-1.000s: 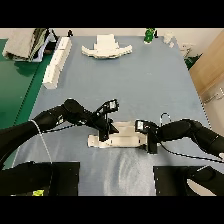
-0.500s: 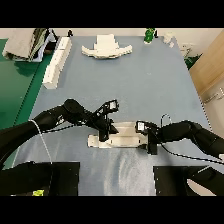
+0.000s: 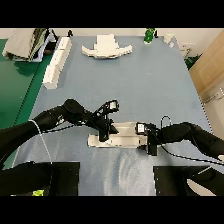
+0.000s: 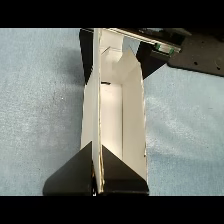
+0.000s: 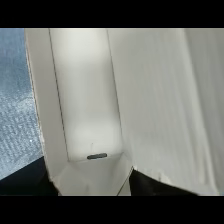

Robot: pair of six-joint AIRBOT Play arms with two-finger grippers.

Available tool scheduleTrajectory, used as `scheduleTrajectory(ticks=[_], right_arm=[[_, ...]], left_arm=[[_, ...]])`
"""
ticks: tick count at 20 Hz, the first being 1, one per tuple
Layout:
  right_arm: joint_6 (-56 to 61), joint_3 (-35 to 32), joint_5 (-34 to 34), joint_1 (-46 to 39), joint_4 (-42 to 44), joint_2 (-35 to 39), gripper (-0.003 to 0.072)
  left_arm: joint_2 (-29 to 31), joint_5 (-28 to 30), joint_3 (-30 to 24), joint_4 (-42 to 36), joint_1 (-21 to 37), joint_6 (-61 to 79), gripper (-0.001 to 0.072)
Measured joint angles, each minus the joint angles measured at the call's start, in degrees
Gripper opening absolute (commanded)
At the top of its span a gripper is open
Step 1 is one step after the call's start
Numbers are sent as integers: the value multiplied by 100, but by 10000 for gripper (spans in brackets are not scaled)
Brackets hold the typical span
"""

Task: Fold the box.

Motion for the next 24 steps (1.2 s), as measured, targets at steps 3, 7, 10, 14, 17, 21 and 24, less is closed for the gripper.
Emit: scheduleTrajectory(ticks=[3, 7, 10, 14, 17, 21, 24], right_arm=[[0, -2, -7, 0, -15, 0, 566], [-2, -2, -17, 0, -33, 2, 566], [-4, -2, -20, 2, -61, 2, 566], [-7, -2, -22, 2, -136, 2, 566], [-4, -2, -22, 2, -170, 2, 566], [-4, -2, -24, 2, -190, 2, 566], [-4, -2, -24, 2, -195, 2, 566]], left_arm=[[0, 2, 0, 0, 0, 0, 14], [0, 4, 0, 0, 0, 0, 14], [0, 7, 0, 0, 0, 0, 14], [0, 9, 0, 0, 0, 0, 14], [0, 9, 0, 0, 0, 0, 14], [0, 9, 0, 0, 0, 0, 14], [0, 9, 0, -2, 0, 0, 14]])
